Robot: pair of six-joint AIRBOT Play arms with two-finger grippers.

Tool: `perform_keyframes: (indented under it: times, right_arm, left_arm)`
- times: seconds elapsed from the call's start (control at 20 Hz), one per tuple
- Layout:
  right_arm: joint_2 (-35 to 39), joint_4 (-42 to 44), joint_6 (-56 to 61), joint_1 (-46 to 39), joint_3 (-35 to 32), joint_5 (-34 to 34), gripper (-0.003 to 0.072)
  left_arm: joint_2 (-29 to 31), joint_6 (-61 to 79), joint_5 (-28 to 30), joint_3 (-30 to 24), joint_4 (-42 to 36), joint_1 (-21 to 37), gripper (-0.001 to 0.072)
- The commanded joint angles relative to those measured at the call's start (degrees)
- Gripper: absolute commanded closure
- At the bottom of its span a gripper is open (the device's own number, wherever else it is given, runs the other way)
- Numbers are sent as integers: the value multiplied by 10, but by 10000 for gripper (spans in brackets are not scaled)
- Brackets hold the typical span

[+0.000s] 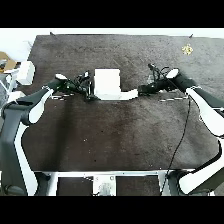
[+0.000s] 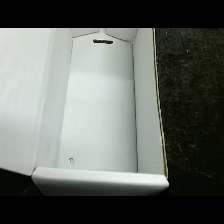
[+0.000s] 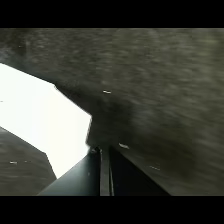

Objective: Fold the box and place the chain.

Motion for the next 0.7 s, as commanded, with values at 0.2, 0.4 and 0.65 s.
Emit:
perform_keyframes:
  times: [0.2, 0.4, 0.65]
  right_arm:
    - [-7, 208, -107, 6, 0, 33, 577]
    - [-7, 242, -125, 7, 0, 37, 122]
    - [-10, 225, -80, 24, 1, 26, 128]
  left_arm:
    - [0, 0, 0, 0, 0, 0, 314]
    - [0, 0, 0, 0, 0, 0, 314]
    - [0, 0, 0, 0, 0, 0, 315]
